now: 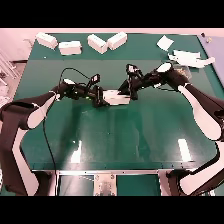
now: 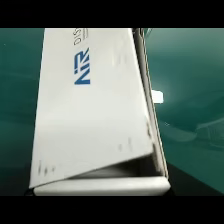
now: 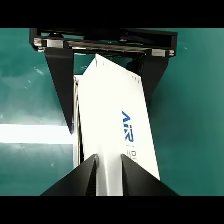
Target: Fold the box and place the chain.
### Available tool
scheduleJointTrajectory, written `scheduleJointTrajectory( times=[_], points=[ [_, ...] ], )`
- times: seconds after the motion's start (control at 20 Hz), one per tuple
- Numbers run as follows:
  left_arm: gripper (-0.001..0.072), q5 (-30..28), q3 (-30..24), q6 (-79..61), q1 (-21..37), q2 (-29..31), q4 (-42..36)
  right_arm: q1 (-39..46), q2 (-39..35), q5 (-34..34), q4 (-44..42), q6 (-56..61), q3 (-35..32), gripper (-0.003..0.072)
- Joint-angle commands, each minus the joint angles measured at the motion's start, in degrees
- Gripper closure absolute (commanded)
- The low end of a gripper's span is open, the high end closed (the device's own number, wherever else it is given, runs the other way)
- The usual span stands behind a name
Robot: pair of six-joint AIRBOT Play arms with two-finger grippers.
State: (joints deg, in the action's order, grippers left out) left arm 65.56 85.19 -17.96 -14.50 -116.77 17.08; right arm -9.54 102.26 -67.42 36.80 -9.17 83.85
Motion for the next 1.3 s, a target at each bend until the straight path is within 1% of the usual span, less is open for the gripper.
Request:
scheduleJointTrajectory(
  times=[0.0, 0.25, 0.3, 0.35, 0.55, 0.8, 0.85, 1.0, 1.1, 1.25],
  points=[
    [0.0176, -0.02, -0.02, -0.04, -0.04, 0.02, 0.07, 0.00, 0.02, 0.44, 0.28, -0.22, -1.25, 0.0515],
    [0.0175, -0.09, -0.02, -0.04, -0.04, 0.02, 0.07, 0.00, 0.02, -0.35, -0.52, -0.31, -3.37, 0.0512],
    [0.0175, -0.11, -0.02, -0.04, -0.04, 0.04, 0.07, 0.28, 0.02, -1.03, -1.44, -0.37, -3.76, 0.0508],
    [0.0176, -0.13, -0.02, -0.04, -0.04, 0.04, 0.07, 0.63, 0.02, -1.44, -2.47, -0.76, -4.13, 0.0483],
    [0.0175, -0.15, -0.02, -0.04, -0.04, 0.02, 0.07, 2.40, 0.04, -2.29, -7.87, -4.15, -6.69, 0.0483],
    [0.0175, -0.15, -0.02, -0.04, -0.04, 0.02, 0.07, 3.30, 0.09, -2.93, -11.50, -6.56, -9.53, 0.0476],
    [0.0175, -0.15, -0.02, -0.04, -0.04, 0.04, 0.07, 3.37, 0.09, -3.37, -12.35, -7.04, -10.25, 0.0393],
    [0.0176, -0.15, -0.02, -0.04, -0.04, 0.02, 0.07, 4.04, 0.02, -5.92, -16.06, -8.98, -10.58, 0.0390],
    [0.0176, -0.15, -0.02, -0.04, -0.04, 0.02, 0.07, 4.72, 0.02, -9.27, -19.63, -9.11, -10.01, 0.0390],
    [0.0176, -0.15, -0.02, -0.04, -0.04, 0.02, 0.07, 5.53, 0.02, -12.31, -21.66, -9.01, -8.90, 0.0391]
  ],
)
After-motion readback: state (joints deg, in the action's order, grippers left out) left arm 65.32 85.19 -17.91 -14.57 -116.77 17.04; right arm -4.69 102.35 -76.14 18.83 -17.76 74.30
